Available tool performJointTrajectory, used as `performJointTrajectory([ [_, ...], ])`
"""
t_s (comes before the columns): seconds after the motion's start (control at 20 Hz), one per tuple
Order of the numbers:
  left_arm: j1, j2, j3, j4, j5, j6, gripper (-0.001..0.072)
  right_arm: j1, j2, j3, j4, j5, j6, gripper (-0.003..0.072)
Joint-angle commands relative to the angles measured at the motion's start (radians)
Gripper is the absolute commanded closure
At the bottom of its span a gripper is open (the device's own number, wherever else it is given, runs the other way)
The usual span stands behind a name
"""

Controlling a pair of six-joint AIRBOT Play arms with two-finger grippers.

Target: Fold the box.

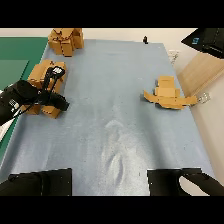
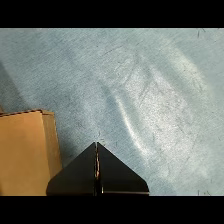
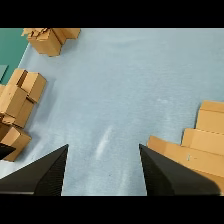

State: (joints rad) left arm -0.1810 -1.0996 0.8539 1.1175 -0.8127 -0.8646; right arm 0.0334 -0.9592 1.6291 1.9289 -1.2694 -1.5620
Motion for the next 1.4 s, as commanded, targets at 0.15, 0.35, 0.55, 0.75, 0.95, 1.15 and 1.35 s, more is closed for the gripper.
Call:
performJointTrajectory([
  [0.15, 0.001, -0.002, -0.001, 0.000, 0.000, 0.000, 0.0695, 0.000, 0.000, 0.000, 0.003, -0.002, 0.000, -0.0013],
  [0.35, 0.001, -0.002, -0.001, 0.000, 0.000, 0.000, 0.0695, 0.000, -0.004, 0.001, 0.051, 0.003, 0.020, -0.0012],
  [0.55, 0.001, -0.002, -0.001, 0.000, 0.001, 0.002, 0.0695, -0.095, -0.061, 0.000, 0.034, -0.206, 0.114, -0.0012],
  [0.75, 0.000, -0.002, -0.001, -0.060, 0.001, 0.002, 0.0695, -0.231, -0.160, 0.000, 0.036, -0.290, 0.115, -0.0013],
  [0.95, 0.000, -0.003, -0.001, -0.138, -0.002, -0.012, 0.0695, -0.233, -0.214, 0.001, 0.070, -0.266, 0.133, 0.0019],
  [1.15, 0.001, -0.003, -0.001, -0.161, 0.002, -0.011, 0.0695, -0.334, -0.301, 0.000, -0.080, -0.266, 0.088, 0.0436],
  [1.35, 0.001, -0.003, 0.000, -0.205, 0.017, -0.011, 0.0695, -0.686, -0.465, 0.001, 0.083, -0.309, -0.078, 0.0252],
])
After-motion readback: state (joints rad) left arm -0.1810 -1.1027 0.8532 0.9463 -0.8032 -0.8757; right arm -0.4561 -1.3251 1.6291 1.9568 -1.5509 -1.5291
